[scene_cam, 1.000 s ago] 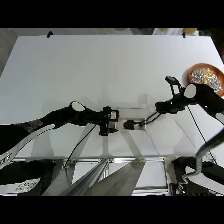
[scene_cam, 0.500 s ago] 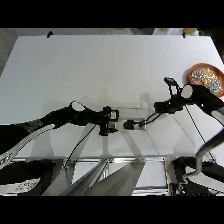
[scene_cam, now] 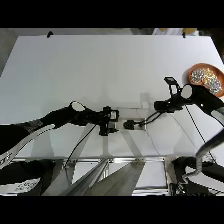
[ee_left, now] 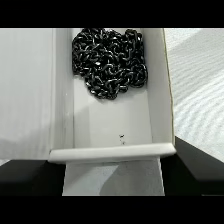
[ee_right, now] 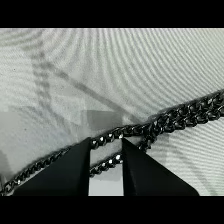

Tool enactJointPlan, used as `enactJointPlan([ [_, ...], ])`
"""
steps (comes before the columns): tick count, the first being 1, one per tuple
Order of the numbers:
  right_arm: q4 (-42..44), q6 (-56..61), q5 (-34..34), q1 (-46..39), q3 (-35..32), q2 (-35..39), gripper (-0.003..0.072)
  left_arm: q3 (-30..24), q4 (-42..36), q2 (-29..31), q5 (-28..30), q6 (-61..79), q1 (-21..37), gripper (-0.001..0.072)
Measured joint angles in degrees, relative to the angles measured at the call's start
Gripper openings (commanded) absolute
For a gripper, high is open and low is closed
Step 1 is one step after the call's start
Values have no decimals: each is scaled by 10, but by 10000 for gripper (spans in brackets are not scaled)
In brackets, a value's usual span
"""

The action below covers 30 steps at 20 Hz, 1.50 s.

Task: Fold the box and place the chain.

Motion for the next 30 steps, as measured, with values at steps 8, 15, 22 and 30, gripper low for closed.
enactJointPlan([
  [8, -1, 5, 3, 0, 0, -7, 94, 0, 0, 0, 0, 0, 0, 18],
  [15, 1, 3, 2, 0, -1, -2, 19, 0, 0, 0, 0, 0, 0, 18],
  [22, 4, -7, 17, 0, -1, 88, 19, 0, 0, 0, 0, 0, 0, 18],
  [30, 10, -24, 52, 31, -1, 193, 19, 0, 0, 0, 0, 0, 0, 18],
])
